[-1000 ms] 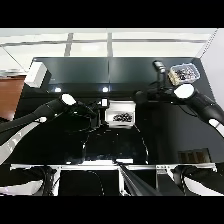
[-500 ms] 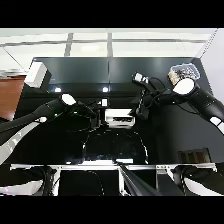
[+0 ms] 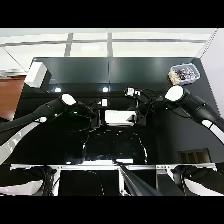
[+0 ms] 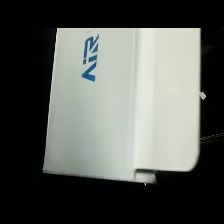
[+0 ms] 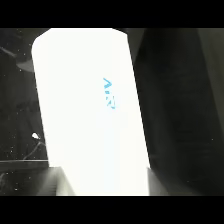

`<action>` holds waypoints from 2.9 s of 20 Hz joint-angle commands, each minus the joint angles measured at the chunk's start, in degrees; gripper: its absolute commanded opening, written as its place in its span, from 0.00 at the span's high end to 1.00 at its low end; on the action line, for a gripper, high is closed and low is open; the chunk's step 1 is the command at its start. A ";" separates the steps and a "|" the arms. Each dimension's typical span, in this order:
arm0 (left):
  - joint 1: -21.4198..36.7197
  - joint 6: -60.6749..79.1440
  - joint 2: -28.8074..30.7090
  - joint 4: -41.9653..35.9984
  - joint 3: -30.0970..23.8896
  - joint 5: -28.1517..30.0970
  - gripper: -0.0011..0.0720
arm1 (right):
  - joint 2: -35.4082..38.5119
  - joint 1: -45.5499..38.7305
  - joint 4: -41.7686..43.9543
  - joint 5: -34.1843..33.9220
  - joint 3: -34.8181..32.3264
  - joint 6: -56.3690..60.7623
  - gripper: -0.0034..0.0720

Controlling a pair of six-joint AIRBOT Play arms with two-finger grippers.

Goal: Fold the box and place the chain.

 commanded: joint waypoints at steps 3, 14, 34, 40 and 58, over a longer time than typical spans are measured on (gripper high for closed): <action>-0.04 0.07 -0.04 0.02 0.04 -0.02 0.35 | -0.15 0.28 0.13 -0.39 -0.11 3.26 0.66; -0.04 0.07 -0.04 0.02 0.04 -0.02 0.35 | -1.25 2.43 -2.45 -0.76 -0.11 4.37 0.49; -0.04 0.07 -0.04 0.02 0.04 0.00 0.35 | 4.35 0.83 3.17 1.22 -2.01 44.87 0.94; -0.04 0.07 -0.04 0.02 0.04 0.00 0.35 | -1.25 2.43 13.46 -7.89 -4.96 45.05 0.93; 0.63 -8.52 3.48 3.06 0.22 -0.04 0.00 | 17.44 -18.62 3.85 10.58 -2.03 43.43 0.93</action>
